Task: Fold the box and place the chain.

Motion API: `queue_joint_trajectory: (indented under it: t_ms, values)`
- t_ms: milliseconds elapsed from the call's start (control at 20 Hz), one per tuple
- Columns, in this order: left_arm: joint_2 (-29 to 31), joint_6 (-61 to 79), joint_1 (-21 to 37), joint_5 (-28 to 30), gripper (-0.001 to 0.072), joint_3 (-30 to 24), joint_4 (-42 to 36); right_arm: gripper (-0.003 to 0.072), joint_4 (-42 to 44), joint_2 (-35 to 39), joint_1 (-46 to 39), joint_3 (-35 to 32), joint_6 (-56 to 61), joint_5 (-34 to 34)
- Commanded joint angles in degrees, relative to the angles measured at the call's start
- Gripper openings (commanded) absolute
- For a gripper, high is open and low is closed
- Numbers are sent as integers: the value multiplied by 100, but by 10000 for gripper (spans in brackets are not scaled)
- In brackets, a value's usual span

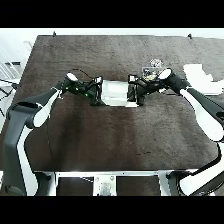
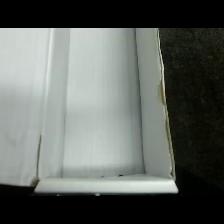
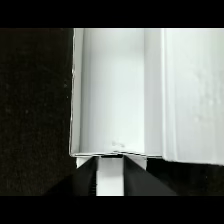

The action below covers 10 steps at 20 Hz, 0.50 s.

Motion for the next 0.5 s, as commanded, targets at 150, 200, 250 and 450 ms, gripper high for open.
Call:
queue_joint_trajectory:
  t_ms: [150, 200, 250, 450]
  values:
    - [0, 2, 4, 2, 457, -2, 0, 140, 105, -46, 243, -2, 11, -101]
    - [0, 0, 4, 0, 457, -2, 0, 140, 125, -72, 264, -2, 13, -157]
    - [0, 2, 4, 0, 457, -2, 0, 141, 127, -103, 267, -2, 13, -223]
    - [0, 2, 4, 0, 457, -2, 0, 202, 129, -146, 267, -2, 11, -457]
